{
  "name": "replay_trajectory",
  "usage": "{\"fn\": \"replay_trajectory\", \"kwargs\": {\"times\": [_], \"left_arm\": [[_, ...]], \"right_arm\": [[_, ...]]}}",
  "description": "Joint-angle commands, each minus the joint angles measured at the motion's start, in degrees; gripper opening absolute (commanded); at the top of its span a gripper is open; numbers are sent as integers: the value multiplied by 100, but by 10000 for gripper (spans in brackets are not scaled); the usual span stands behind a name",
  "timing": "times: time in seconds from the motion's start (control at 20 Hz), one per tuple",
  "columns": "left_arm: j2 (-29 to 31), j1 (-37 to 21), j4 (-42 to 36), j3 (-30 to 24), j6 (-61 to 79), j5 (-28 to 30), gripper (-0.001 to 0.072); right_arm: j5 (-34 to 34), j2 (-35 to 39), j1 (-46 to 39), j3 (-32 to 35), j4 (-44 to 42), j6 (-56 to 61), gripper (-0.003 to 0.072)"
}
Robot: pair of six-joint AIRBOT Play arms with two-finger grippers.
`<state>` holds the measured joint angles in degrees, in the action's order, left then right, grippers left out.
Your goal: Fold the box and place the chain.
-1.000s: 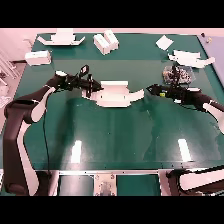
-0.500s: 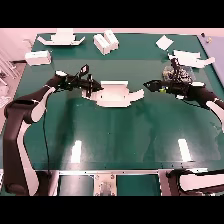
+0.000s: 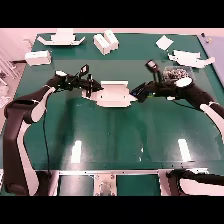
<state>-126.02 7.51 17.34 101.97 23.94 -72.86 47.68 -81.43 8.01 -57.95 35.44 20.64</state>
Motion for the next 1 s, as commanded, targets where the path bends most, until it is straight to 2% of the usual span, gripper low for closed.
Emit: {"fn": "replay_trajectory", "kwargs": {"times": [0.0,0.05,0.1,0.35,0.6,0.95], "left_arm": [[-4,-7,2,-2,4,2,19],[-4,-7,0,-2,7,2,19],[-4,-7,0,-2,4,2,19],[-4,-7,-2,-2,4,2,19],[-4,-7,-15,-2,7,2,19],[-4,-7,-17,-2,4,2,19]], "right_arm": [[-317,39,435,157,719,138,276],[-409,39,485,203,907,116,512],[-529,39,518,258,1126,120,706],[-592,11,553,313,1283,11,706],[-1056,-70,656,546,1281,-737,706],[-1344,-120,1060,610,1281,-894,706]]}}
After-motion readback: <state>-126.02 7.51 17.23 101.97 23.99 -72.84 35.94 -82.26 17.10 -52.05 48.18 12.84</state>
